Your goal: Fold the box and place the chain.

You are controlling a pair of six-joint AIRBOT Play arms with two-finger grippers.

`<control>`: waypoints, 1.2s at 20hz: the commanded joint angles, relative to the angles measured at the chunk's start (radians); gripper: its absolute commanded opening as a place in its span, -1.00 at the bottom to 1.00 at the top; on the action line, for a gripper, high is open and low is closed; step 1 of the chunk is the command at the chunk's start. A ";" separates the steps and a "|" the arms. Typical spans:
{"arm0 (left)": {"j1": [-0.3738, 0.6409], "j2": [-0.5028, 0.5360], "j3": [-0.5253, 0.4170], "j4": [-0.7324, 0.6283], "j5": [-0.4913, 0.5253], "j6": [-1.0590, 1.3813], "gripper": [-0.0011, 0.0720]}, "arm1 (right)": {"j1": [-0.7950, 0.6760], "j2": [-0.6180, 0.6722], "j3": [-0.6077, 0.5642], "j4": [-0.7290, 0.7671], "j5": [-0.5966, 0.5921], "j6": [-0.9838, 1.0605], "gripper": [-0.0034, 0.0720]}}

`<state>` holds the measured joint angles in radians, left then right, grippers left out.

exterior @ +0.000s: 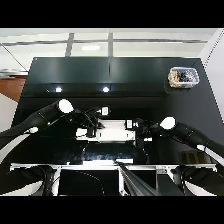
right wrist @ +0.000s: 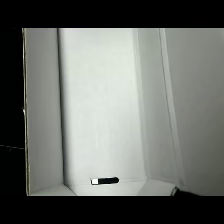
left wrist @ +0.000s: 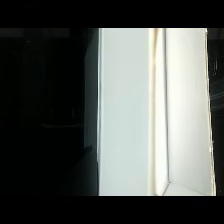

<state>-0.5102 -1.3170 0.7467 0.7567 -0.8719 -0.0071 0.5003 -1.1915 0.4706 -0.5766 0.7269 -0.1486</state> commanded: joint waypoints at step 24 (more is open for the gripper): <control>0.212 0.330 0.003 0.286 -0.253 -0.723 -0.67 | 0.000 -0.001 0.000 -0.003 -0.006 0.006 0.17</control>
<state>-0.3561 -1.0626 0.7490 0.9558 -0.9977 -0.5011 0.5003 -1.1915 0.4706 -0.5797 0.7212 -0.1421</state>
